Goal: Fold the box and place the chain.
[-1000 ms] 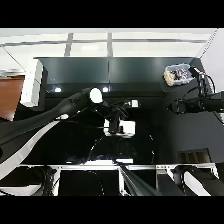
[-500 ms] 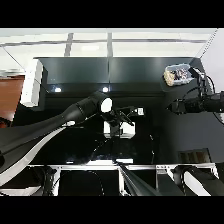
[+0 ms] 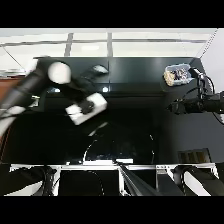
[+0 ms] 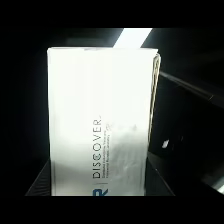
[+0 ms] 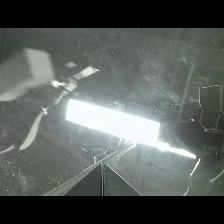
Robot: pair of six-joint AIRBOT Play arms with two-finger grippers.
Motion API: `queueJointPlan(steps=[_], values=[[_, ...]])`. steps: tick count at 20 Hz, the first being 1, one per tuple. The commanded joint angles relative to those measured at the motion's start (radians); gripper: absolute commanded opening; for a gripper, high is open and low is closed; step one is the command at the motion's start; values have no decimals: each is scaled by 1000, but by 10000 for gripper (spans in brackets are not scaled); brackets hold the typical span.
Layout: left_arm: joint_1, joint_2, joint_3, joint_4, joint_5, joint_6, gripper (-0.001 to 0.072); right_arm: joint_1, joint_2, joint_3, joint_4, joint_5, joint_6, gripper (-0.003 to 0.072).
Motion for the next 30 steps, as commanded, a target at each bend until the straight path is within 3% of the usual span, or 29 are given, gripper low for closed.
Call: queueJointPlan(steps=[1, 3, 6, 8, 10, 13, 18, 23, 27, 28, 29, 30], values=[[283, 164, -54, 48, -200, -119, 356, 0, 0, 0, 4, 5, 0, 24], [500, 235, -134, 52, -198, -139, 356, 0, 0, 0, 4, 7, 0, 24], [835, 278, -269, 53, -101, -192, 356, 0, 0, 0, 5, 5, 0, 24], [982, 275, -358, 77, -99, -181, 354, 0, 0, 0, 4, 2, 0, 24], [1066, 276, -423, 111, -66, -158, 355, 0, 0, 0, 4, 0, 0, 24], [1100, 275, -471, 78, 78, -113, 356, 0, 0, 0, 8, -10, 1, 24], [1092, 251, -475, 61, 306, -19, 356, 0, 0, -1, 11, -11, 41, 24], [1077, 155, -465, -5, 357, 129, 356, 0, 0, 0, 11, -15, 81, 24], [1065, 53, -392, -13, 376, 140, 357, 0, 0, 0, 12, -10, 129, 24], [1064, 34, -366, -27, 375, 140, 385, 0, 0, 0, 12, -9, 135, 24], [1064, 20, -338, -52, 375, 143, 464, 0, 0, 0, 13, -9, 136, 24], [1064, 12, -309, -81, 372, 143, 653, 0, 0, -1, 19, -9, 135, 24]])
